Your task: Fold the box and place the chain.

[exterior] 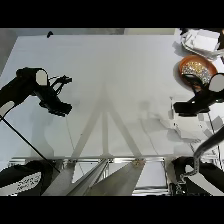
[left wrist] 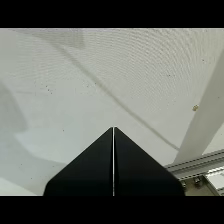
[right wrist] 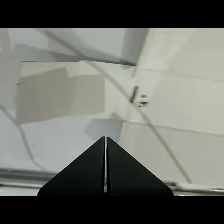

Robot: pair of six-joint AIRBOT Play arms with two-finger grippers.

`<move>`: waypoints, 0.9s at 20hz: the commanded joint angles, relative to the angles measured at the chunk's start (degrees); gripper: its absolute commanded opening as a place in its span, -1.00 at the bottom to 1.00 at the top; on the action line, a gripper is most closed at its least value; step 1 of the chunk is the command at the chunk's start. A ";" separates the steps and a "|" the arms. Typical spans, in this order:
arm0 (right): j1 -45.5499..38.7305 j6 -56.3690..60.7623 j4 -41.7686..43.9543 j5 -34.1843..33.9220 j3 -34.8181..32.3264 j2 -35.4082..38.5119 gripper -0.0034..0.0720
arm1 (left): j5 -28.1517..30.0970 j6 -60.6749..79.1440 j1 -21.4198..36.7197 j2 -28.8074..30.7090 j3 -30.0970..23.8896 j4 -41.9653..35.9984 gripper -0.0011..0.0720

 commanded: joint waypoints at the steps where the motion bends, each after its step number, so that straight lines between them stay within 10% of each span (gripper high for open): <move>1: -8.33 -3.98 -12.07 3.74 4.76 0.04 -0.87 | 0.00 0.00 -0.04 0.04 -0.02 0.00 -0.94; 4: -15.87 -7.82 -21.62 -3.89 4.76 -0.02 -0.86 | -0.02 0.00 -0.04 0.04 -0.02 0.00 -0.94; 5: -17.97 -7.93 -22.14 -7.13 4.76 -0.02 -0.58 | -0.04 0.00 -0.04 0.04 -0.02 0.02 -0.94; 7: -21.05 -8.68 -22.23 -9.25 4.76 -0.94 0.66 | -0.04 0.00 -0.04 0.04 -0.02 0.02 -0.94; 18: -29.20 -15.69 -21.62 -7.96 4.74 -16.98 0.59 | -0.17 0.00 -0.04 0.04 -0.02 0.02 -0.94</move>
